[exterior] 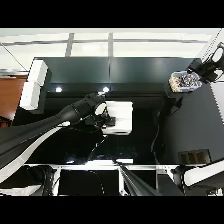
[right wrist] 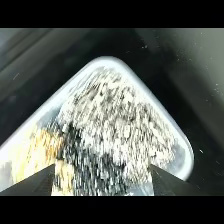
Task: Fold the box and place the chain.
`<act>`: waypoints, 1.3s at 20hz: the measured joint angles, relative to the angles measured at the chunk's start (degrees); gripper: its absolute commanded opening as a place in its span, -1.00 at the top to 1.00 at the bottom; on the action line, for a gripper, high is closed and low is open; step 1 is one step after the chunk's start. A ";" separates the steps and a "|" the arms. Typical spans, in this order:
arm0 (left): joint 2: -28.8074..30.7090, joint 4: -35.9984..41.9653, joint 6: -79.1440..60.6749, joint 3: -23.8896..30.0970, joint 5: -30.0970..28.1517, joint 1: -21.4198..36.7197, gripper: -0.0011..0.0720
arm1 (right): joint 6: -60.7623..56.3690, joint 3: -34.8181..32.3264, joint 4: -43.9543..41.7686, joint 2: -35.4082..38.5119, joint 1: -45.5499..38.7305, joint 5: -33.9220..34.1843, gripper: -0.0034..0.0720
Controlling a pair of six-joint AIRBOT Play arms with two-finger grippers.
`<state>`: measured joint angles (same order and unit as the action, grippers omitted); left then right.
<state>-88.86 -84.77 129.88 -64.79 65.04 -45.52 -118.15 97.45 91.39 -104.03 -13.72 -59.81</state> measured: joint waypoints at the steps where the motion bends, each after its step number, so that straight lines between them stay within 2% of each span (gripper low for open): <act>1: -0.02 0.00 0.00 0.00 0.00 0.00 0.90 | -1.92 2.32 -0.22 -2.32 -0.22 -1.11 -0.94; 7: -0.13 0.17 0.00 0.00 0.04 0.00 0.90 | -8.00 8.55 -0.63 -9.62 -1.49 -3.19 -0.94; 8: -0.13 0.17 0.00 0.00 0.04 0.00 0.90 | -8.26 8.87 -0.55 -10.16 -1.55 -3.28 -0.89; 9: -0.13 0.15 0.00 0.02 0.04 0.00 0.90 | -8.57 9.11 -0.63 -10.64 -1.66 -3.19 -0.61; 10: -0.13 0.15 0.00 0.02 0.04 0.00 0.90 | -8.72 9.31 -0.52 -10.99 -1.73 -3.17 -0.21; 11: -0.13 0.13 0.00 0.00 0.04 0.00 0.90 | -8.74 9.35 -0.57 -11.32 -1.79 -3.17 0.66; 12: -0.13 0.13 0.00 0.02 0.04 0.00 0.90 | -8.33 9.55 -0.92 -11.43 -1.84 -3.50 0.87; 18: -0.13 0.02 0.00 0.02 0.02 0.00 0.90 | 0.63 11.04 -3.61 -8.00 -2.08 -5.42 0.87; 26: -0.13 0.15 -0.02 0.02 0.02 0.00 0.90 | 17.35 11.39 -5.27 9.62 -2.56 -7.32 0.87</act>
<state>-88.99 -84.62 129.86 -64.77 65.06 -45.52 -100.79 108.84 86.13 -94.41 -16.27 -67.13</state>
